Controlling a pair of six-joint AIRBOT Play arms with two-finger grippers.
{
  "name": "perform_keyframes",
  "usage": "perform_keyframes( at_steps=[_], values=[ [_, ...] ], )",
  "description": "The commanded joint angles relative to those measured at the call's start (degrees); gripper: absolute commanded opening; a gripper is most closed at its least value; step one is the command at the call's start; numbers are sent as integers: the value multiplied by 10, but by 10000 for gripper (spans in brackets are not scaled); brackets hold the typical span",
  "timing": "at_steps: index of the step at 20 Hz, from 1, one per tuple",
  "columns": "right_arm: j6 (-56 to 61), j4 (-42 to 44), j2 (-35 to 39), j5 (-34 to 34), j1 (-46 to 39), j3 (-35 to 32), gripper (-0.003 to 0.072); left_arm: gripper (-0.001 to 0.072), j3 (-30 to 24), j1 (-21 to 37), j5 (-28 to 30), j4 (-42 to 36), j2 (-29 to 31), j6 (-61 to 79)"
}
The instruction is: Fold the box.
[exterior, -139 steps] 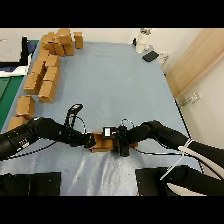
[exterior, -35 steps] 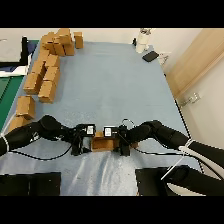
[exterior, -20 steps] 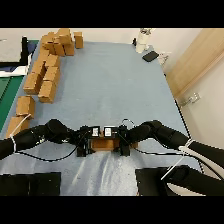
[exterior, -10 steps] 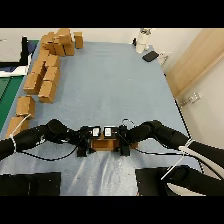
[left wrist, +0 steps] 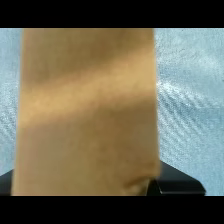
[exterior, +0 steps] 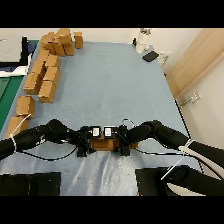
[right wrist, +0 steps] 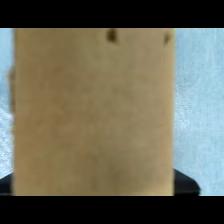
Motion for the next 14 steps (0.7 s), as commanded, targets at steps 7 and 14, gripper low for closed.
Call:
perform_keyframes(
  at_steps=[7, 14],
  values=[
    [30, 10, 4, -12, -2, 7, 720, 442, 0, 0, 0, 0, 0, 0],
    [291, -133, 125, -110, -5, 19, 714, 442, 0, 0, 0, 0, 0, 0]
  ],
)
